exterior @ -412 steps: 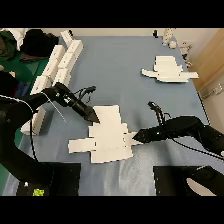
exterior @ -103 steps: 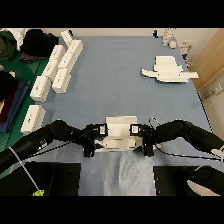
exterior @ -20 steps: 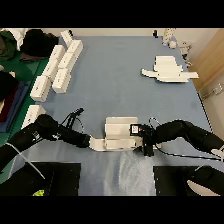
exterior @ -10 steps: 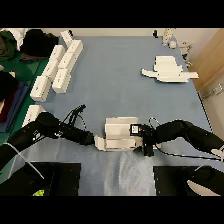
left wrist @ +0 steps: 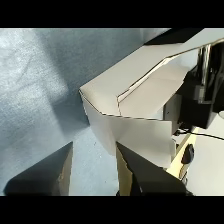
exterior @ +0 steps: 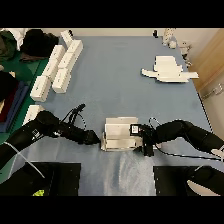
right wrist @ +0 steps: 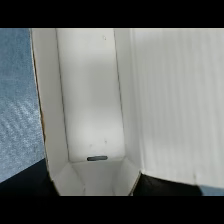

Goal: Fold the box.

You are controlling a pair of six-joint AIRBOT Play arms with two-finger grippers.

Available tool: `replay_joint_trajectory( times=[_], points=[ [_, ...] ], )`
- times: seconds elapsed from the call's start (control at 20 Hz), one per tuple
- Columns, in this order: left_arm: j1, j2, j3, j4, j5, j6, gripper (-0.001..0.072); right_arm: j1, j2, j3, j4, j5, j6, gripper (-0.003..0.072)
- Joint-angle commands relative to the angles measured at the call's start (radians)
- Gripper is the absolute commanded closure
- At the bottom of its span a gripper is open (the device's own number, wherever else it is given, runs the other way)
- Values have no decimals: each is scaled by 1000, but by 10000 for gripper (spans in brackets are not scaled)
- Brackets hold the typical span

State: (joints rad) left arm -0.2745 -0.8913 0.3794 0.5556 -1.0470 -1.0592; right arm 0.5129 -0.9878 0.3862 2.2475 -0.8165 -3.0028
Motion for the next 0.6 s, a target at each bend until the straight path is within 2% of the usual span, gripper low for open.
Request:
replay_joint_trajectory(
  times=[0.0, 0.25, 0.35, 0.55],
  points=[
    [0, 1, 1, -23, 2, -3, 300, 0, 0, 1, 0, 0, 0, 167],
    [-2, 2, 1, -159, 6, -13, 301, 0, 0, 1, 0, 0, 0, 168],
    [-45, 2, 1, -117, 53, -94, 301, 0, 0, 1, 0, 0, 0, 168],
    [-259, 1, 50, 63, 197, -319, 301, 0, 0, 1, 0, 0, 0, 168]
  ],
)
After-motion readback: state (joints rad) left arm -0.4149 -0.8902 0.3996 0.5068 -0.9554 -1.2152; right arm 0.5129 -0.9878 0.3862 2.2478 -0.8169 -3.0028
